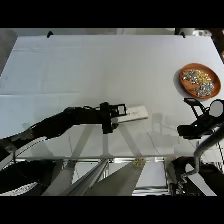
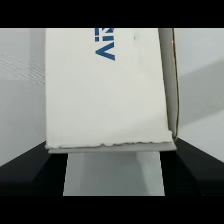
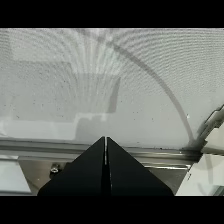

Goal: Fold the box and place the chain.

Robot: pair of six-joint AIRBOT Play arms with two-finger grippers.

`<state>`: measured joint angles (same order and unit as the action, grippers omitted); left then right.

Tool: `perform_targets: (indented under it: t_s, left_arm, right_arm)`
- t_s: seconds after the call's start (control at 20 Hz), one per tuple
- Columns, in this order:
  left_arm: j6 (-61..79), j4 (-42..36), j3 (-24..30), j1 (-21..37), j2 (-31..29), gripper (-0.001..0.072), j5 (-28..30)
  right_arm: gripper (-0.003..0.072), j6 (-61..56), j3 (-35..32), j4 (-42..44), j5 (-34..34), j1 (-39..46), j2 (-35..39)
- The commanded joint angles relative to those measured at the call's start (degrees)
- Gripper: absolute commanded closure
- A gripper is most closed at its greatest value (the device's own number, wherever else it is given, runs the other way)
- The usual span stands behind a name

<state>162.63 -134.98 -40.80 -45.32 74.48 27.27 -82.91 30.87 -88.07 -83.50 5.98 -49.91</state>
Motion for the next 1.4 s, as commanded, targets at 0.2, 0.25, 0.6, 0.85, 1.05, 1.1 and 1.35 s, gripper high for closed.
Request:
perform_targets:
  t_s: [0.2, 0.25, 0.6, 0.85, 1.05, 1.1, 1.35]
  left_arm:
    - [-24.94, 16.46, -0.02, 15.15, -12.79, 0.0703, 1.70]
    - [-30.95, 22.14, -0.02, 18.58, -13.64, 0.0703, 3.58]
    - [-50.01, 37.59, 0.72, 42.84, -14.67, 0.0704, 19.23]
    - [-55.08, 38.71, 3.13, 55.25, -14.67, 0.0704, 21.40]
    - [-58.66, 39.45, 5.79, 62.20, -14.67, 0.0704, 21.79]
    - [-58.95, 39.63, 6.84, 62.90, -14.64, 0.0703, 21.66]
    - [-58.95, 39.52, 8.46, 63.01, -14.67, 0.0587, 23.54]
  right_arm:
    - [0.0674, -0.02, 0.07, 0.02, -0.11, 0.04, -0.04]
    - [0.0674, 0.00, 0.07, 0.02, -0.11, 0.04, -0.04]
    - [0.0674, 0.00, 0.07, 0.04, -0.11, 0.04, -0.04]
    - [0.0674, -0.02, 0.07, 0.02, -0.11, 0.04, -0.04]
    - [0.0674, -0.02, 0.07, 0.02, -0.11, 0.04, -0.04]
    - [0.0674, 0.00, 0.07, 0.02, -0.11, 0.04, -0.04]
    - [0.0674, 0.00, 0.07, 0.02, -0.11, 0.04, -0.04]
